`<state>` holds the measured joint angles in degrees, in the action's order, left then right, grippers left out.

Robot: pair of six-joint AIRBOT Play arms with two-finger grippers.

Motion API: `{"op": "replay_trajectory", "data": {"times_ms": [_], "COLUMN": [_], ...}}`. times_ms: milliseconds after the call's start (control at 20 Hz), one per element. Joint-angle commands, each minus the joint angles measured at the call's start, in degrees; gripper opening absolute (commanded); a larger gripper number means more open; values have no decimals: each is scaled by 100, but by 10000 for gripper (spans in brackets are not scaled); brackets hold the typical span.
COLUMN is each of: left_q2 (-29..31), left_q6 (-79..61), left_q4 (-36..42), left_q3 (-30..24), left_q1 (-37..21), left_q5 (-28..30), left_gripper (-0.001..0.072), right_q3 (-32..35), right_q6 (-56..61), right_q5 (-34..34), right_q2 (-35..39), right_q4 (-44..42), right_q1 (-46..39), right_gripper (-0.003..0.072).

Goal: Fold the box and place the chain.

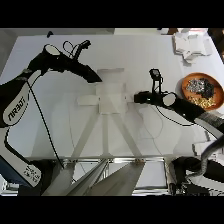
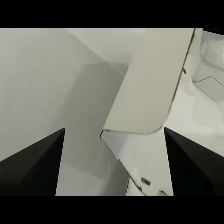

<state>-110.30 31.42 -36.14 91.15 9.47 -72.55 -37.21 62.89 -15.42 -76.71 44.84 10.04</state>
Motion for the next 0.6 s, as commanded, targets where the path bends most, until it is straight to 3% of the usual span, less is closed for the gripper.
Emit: {"op": "replay_trajectory", "data": {"times_ms": [0,250,350,500,550], "left_q2": [-208,-393,-393,-409,-428], "left_q6": [-33,-391,-472,-463,-468], "left_q4": [136,479,612,505,501], "left_q3": [22,22,22,22,22], "left_q1": [136,234,234,234,234], "left_q5": [-11,-116,-122,-138,-168], "left_gripper": [699,694,627,619,553], "right_q3": [2,2,2,2,2], "right_q6": [0,2,0,0,0], "right_q5": [-2,-2,-2,-2,-2], "right_q2": [2,2,2,2,2], "right_q4": [0,0,0,0,0], "right_q1": [7,7,7,7,7], "right_gripper": [16,16,16,16,16]}}
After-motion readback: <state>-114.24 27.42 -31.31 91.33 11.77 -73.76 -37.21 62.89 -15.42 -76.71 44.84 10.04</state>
